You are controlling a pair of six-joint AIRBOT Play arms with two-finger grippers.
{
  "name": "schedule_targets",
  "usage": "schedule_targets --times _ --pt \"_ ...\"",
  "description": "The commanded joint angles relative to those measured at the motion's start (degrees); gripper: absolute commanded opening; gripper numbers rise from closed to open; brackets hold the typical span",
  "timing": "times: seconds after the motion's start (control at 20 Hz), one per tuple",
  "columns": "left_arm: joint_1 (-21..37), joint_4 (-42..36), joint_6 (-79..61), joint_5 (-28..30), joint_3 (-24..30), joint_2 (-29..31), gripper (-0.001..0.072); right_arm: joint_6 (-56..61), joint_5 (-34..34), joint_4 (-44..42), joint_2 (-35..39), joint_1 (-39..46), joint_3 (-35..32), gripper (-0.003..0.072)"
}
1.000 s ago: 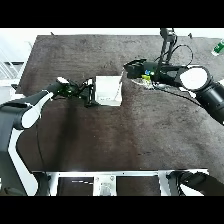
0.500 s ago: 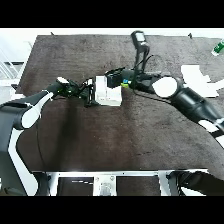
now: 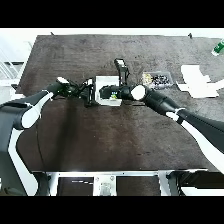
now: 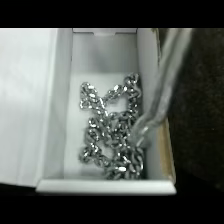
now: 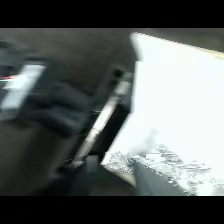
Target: Fold the box and place the chain.
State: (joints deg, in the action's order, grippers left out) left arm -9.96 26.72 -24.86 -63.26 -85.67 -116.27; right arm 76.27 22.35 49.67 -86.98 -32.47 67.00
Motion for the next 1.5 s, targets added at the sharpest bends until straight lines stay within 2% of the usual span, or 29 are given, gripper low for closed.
schedule_targets --times 0.0,0.05,0.15,0.3,0.4,0.55,0.65,1.0,1.15,1.2,1.25,1.35,1.45 --pt "0.02 0.02 -0.02 0.00 0.02 -0.04 0.0470 -0.04 -0.22 -0.59 -1.01 3.37 -0.13 0.0394" --pt "0.02 0.02 -0.02 0.00 0.02 -0.04 0.0469 -0.04 -0.22 -0.48 0.63 4.87 -0.57 0.0396" --pt "0.02 0.02 -0.02 0.00 0.02 -0.04 0.0469 -0.04 -0.22 1.09 5.11 8.02 -2.93 0.0445" --pt "0.02 0.02 -0.02 0.00 0.02 -0.04 0.0469 0.00 -0.28 1.57 11.58 14.73 -9.97 0.0445" --pt "0.02 0.02 -0.02 0.00 0.02 -0.04 0.0469 2.49 -0.33 1.53 12.48 20.63 -14.05 0.0445" --pt "0.02 0.02 -0.02 0.02 0.02 -0.04 0.0469 6.25 -2.54 1.05 8.59 27.12 -15.50 0.0445" --pt "0.02 0.02 -0.02 0.00 0.02 -0.04 0.0469 6.23 -4.61 -0.24 4.24 27.91 -14.36 0.0446" --pt "0.02 0.02 -0.02 0.00 0.02 -0.04 0.0470 6.21 -4.87 -1.27 -10.03 27.17 -2.99 0.0452" --pt "0.02 0.02 -0.02 0.00 0.02 -0.04 0.0469 5.99 -4.85 -1.25 -12.83 25.75 0.92 0.0334" --pt "0.02 0.02 -0.02 0.00 0.02 -0.04 0.0469 5.88 -5.35 -1.22 -13.11 25.35 1.29 0.0206" --pt "0.02 0.02 -0.02 0.00 0.02 -0.04 0.0469 5.84 -5.81 -1.25 -12.90 24.92 1.27 0.0015" --pt "0.02 0.02 -0.02 0.00 0.02 -0.04 0.0469 5.73 -5.84 -1.01 -10.69 23.65 0.81 0.0011" --pt "0.02 0.02 -0.02 0.00 0.02 -0.04 0.0469 3.93 -5.75 -1.01 -4.92 21.86 -1.42 0.0011"
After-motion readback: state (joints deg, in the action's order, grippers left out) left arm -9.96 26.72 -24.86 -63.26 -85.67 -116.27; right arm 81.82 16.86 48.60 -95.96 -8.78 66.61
